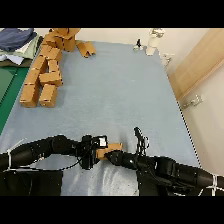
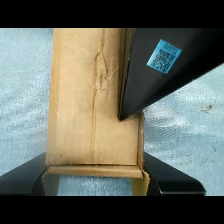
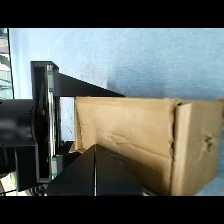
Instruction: Fold the box.
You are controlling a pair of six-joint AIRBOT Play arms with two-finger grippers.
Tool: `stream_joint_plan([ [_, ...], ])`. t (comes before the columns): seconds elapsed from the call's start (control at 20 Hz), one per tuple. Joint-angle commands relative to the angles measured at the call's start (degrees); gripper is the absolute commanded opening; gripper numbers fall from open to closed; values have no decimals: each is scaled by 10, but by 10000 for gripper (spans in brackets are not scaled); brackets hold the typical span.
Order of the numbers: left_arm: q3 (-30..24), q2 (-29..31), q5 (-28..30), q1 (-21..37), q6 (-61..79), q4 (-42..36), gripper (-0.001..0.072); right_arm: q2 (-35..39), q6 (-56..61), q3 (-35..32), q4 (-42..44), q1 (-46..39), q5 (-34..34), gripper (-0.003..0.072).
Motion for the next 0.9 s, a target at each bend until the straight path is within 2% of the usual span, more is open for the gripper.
stream_joint_plan([
  [0.0,0,0,0,0,0,0,459,-1,0,0,-5,0,-3,2],
  [0.15,0,0,0,0,0,0,459,11,-6,5,-26,0,3,2],
  [0.25,0,0,0,0,0,0,459,47,-6,23,-65,0,-30,1],
  [0.3,0,0,0,0,0,0,459,69,-6,39,-88,0,-85,1],
  [0.5,0,0,0,0,0,0,459,152,-5,119,-221,-1,-407,1],
  [0.7,0,0,0,0,0,0,459,173,-5,178,-319,-19,-688,2],
  [0.75,0,0,0,0,0,0,459,174,-5,181,-320,-24,-716,2],
  [0.85,0,0,2,0,0,0,459,174,-2,181,-306,-26,-718,2],
])
